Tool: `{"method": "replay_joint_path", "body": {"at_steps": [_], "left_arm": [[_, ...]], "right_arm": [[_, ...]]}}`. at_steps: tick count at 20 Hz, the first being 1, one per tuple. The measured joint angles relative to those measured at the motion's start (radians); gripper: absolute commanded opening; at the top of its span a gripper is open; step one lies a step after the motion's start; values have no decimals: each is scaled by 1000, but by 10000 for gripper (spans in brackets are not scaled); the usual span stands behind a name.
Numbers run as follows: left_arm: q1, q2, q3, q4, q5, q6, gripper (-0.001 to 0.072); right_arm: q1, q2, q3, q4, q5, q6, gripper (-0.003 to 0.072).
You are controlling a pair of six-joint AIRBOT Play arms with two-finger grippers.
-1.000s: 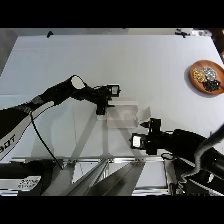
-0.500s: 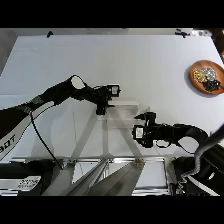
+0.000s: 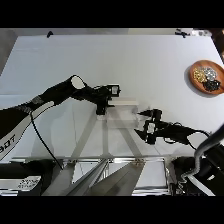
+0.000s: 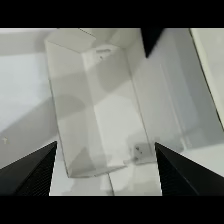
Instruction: Fold the box and place the chain.
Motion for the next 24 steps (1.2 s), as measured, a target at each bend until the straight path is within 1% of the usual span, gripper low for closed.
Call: {"method": "replay_joint_path", "body": {"at_steps": [3, 7, 9, 12, 15, 19, 24], "left_arm": [[0, 0, 0, 0, 0, 0, 16], [0, 0, 0, 0, 0, 0, 16], [0, 0, 0, 0, 0, 0, 16], [0, 0, 0, 0, 0, 0, 16], [0, 0, 0, 0, 0, 0, 16], [0, 0, 0, 0, 0, 0, 16], [0, 0, 0, 0, 0, 0, 16]], "right_arm": [[-39, 26, -51, 30, -11, -100, 688], [-25, 56, -89, 30, -17, -147, 666], [-18, 62, -98, -42, -18, -95, 666], [-13, 67, -104, -186, -23, 78, 666], [-11, 64, -106, -245, -35, 179, 666], [20, 3, -107, -229, -89, 221, 667], [94, -126, -107, -142, -201, 159, 667]]}}
